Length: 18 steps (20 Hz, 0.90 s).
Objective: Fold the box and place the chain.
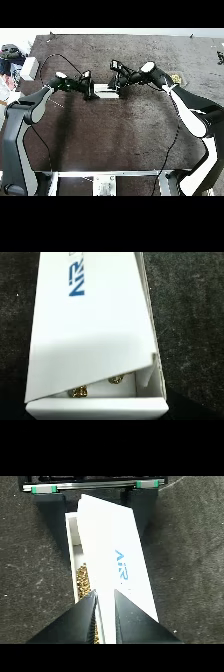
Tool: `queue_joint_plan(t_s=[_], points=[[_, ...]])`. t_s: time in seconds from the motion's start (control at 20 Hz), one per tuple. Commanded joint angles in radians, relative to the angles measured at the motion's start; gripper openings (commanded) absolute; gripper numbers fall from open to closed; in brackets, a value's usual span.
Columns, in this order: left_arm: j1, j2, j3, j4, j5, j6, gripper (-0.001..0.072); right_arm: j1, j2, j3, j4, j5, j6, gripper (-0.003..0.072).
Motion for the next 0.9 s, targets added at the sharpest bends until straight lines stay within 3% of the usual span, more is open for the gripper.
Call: queue_joint_plan(t_s=[0.0, 0.4, 0.45, 0.5, 0.55, 0.85], points=[[0.001, 0.0, 0.0, 0.001, 0.002, -0.001, 0.0233, 0.001, -0.01, -0.001, -0.003, 0.048, 0.013, 0.0102], [0.001, 0.0, 0.0, 0.001, 0.002, 0.0, 0.0232, 0.0, -0.046, 0.0, -0.003, 0.084, 0.039, 0.0104], [0.001, 0.0, 0.0, 0.001, 0.002, -0.001, 0.0233, -0.001, -0.045, 0.0, -0.001, 0.084, 0.039, 0.0131], [0.001, 0.0, 0.0, 0.001, 0.002, 0.0, 0.0233, -0.001, -0.044, 0.002, 0.003, 0.084, 0.039, 0.0254], [0.001, 0.0, 0.0, 0.001, 0.002, -0.001, 0.0233, -0.002, -0.04, 0.002, 0.01, 0.084, 0.038, 0.0283], [0.001, 0.0, 0.0, 0.001, 0.002, 0.0, 0.0232, -0.004, 0.017, 0.004, 0.11, 0.058, 0.035, 0.0283]])
